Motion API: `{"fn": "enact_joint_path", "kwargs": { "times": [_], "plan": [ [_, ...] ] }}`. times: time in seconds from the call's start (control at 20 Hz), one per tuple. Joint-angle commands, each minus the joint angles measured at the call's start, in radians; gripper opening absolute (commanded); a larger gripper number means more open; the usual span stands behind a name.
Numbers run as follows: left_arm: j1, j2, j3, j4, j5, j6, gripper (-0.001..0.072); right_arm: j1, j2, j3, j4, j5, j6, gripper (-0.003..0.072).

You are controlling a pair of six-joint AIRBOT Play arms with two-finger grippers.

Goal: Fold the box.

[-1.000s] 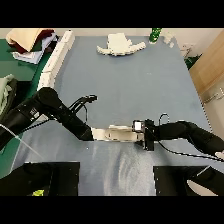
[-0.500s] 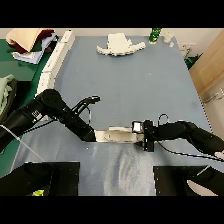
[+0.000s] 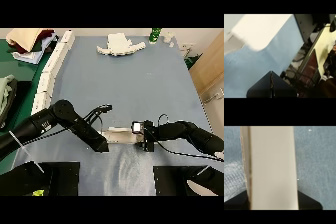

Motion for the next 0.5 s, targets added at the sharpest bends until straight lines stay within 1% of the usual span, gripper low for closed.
{"fn": "enact_joint_path", "kwargs": {
  "times": [0.0,0.1,0.2,0.35,0.45],
  "plan": [
    [-0.105,0.0,-0.008,-0.101,0.359,-0.031,0.0012,0.0,0.0,0.001,0.0,-0.005,0.0,0.0511],
    [-0.095,-0.002,-0.008,-0.109,0.493,-0.032,0.0012,0.0,0.0,0.001,0.0,-0.006,0.0,0.0511],
    [-0.072,-0.017,-0.008,-0.109,0.581,-0.031,0.0012,0.0,0.0,0.001,0.0,-0.012,0.0,0.0511],
    [-0.053,-0.076,-0.008,-0.106,0.672,-0.031,0.0012,0.0,0.0,0.001,0.0,-0.018,0.0,0.0511],
    [-0.05,-0.13,-0.008,-0.108,0.711,-0.032,0.0012,0.0,0.0,0.001,0.0,-0.018,0.0,0.0511]
  ]
}}
